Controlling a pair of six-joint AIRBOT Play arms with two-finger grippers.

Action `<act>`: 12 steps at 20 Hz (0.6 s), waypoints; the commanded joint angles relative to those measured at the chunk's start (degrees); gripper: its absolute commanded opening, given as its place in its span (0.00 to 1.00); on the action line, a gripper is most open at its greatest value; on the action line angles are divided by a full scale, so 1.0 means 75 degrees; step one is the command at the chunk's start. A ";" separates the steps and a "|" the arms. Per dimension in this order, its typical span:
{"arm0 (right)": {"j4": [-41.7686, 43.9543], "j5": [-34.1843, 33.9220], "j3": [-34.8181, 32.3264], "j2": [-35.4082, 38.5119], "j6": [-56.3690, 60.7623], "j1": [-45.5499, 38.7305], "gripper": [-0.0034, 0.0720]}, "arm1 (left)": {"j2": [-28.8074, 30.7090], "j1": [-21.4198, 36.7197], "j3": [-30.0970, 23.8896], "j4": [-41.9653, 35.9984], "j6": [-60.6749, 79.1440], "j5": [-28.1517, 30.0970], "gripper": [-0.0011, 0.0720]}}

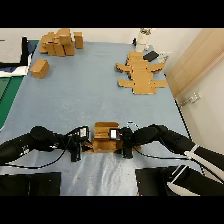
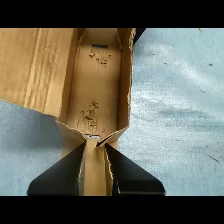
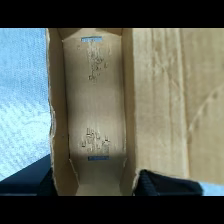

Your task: Fold the box.

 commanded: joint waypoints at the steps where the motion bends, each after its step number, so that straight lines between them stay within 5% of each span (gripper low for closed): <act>1: 0.0003 0.0003 0.0003 0.0000 0.0003 0.0003 0.80 | -0.0073 -0.0087 0.0012 -0.0411 0.0530 0.0236 0.26; 6: 0.0003 0.0003 0.0003 0.0000 0.0003 0.0003 0.80 | -0.0233 -0.0376 0.0099 -0.0807 0.0807 0.0434 0.23; 8: 0.0003 0.0003 0.0003 0.0000 0.0003 0.0003 0.80 | -0.0254 -0.0379 0.0114 -0.0825 0.0804 0.0513 0.08; 12: 0.0003 0.0003 0.0003 0.0000 0.0003 0.0003 0.80 | -0.0254 -0.0376 0.0114 -0.0921 0.0807 0.0472 0.09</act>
